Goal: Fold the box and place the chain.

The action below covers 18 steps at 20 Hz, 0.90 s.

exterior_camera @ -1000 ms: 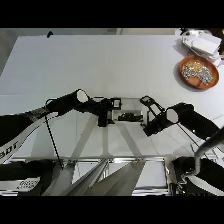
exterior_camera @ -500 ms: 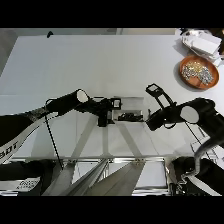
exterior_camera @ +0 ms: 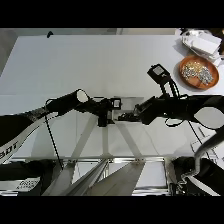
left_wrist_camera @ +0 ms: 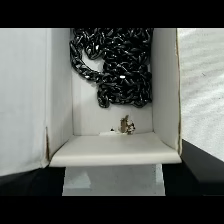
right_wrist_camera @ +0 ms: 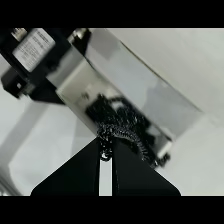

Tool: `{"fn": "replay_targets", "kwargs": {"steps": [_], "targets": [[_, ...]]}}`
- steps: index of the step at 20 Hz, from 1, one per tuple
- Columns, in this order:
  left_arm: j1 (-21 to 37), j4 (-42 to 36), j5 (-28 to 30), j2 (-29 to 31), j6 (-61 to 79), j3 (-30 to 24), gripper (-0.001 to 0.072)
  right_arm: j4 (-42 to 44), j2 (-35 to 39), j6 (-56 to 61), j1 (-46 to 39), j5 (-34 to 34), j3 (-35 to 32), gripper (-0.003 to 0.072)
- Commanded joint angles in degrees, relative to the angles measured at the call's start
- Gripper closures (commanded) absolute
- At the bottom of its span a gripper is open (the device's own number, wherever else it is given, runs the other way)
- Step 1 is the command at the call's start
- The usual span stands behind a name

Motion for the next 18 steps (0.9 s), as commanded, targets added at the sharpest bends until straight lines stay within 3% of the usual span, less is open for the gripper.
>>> {"fn": "replay_targets", "kwargs": {"steps": [1,11,13,17,18], "targets": [[0.0,0.0,-0.1,0.0,0.0,0.0,0.0576,0.8,0.0,0.0,1.5,-6.4,0.6,0.0673],[0.0,0.0,-0.1,0.0,0.0,0.0,0.0576,1.5,-13.0,0.6,1.5,-1.4,0.5,0.0669],[0.0,0.0,-0.1,0.0,0.0,0.0,0.0576,1.5,-15.7,0.6,1.5,-0.7,0.5,0.0567],[0.0,0.0,-0.1,0.0,0.0,0.0,0.0576,1.4,-17.6,0.3,1.5,-0.5,0.5,0.056],[0.0,0.0,-0.1,0.0,0.0,0.0,0.0576,1.3,-17.4,0.3,1.4,-0.1,0.6,0.0492]]}}
